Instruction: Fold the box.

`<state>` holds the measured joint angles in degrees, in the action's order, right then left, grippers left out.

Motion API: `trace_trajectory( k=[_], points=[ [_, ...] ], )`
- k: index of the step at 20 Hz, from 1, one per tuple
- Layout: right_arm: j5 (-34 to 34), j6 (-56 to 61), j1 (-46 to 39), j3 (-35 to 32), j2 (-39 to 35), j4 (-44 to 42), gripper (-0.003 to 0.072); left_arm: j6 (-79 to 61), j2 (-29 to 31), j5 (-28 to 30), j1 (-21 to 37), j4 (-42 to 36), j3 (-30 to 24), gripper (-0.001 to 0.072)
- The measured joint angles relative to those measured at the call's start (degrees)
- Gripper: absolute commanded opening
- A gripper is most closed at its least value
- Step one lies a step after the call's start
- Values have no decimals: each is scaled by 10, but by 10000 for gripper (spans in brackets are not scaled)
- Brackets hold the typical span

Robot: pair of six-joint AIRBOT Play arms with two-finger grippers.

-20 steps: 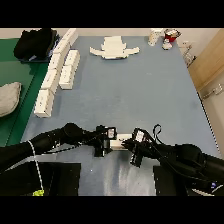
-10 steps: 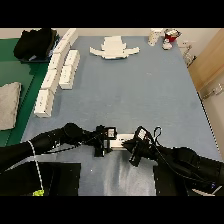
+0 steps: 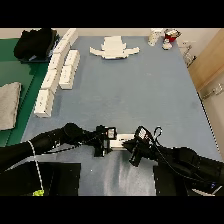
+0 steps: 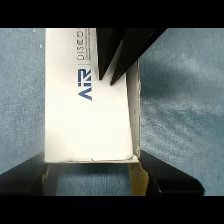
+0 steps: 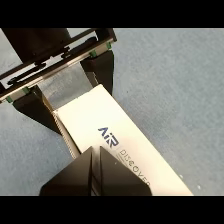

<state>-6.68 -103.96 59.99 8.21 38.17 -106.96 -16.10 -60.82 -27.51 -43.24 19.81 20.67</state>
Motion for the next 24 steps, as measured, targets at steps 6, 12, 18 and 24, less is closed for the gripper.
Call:
trace_trajectory(
  k=[6, 12, 18, 24],
  points=[
    [-34, 0, 0, 29, -25, 5, 78, 0, 0, 0, 0, 0, 0, 475],
    [-163, 9, -42, 102, -23, 49, 78, 0, 0, 0, 0, 0, 0, 475],
    [-429, 128, -207, 269, 57, 159, 77, 1, 0, 0, 0, -1, 0, 475],
    [-582, 158, -388, 405, 197, 143, 77, 1, 0, 0, 0, -1, 0, 475]
  ],
)
